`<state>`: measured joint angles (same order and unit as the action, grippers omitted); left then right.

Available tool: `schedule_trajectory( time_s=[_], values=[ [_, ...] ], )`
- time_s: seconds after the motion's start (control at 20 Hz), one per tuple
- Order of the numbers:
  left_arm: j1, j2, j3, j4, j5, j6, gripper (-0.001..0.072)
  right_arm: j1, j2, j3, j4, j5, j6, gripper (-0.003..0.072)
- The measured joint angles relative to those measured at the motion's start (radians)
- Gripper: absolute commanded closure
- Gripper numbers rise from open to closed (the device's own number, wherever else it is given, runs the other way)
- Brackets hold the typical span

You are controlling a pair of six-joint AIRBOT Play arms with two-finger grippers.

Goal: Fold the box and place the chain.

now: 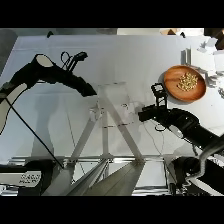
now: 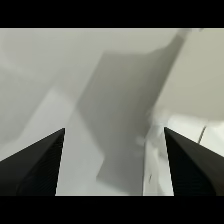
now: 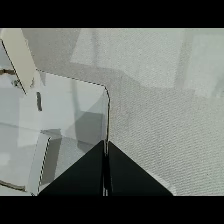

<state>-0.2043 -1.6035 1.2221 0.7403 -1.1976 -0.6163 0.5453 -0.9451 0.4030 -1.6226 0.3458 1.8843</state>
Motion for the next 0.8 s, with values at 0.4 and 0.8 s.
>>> schedule_trajectory(
  time_s=[0.4, 0.8],
  values=[
    [-0.125, -0.097, 0.017, -0.064, 0.051, 0.124, 0.0051, 0.000, 0.000, 0.000, 0.000, 0.001, 0.000, 0.0676],
    [-0.161, -0.150, 0.018, -0.071, 0.053, 0.145, 0.0700, 0.000, 0.000, 0.000, -0.001, 0.000, 0.000, 0.0676]
  ],
)
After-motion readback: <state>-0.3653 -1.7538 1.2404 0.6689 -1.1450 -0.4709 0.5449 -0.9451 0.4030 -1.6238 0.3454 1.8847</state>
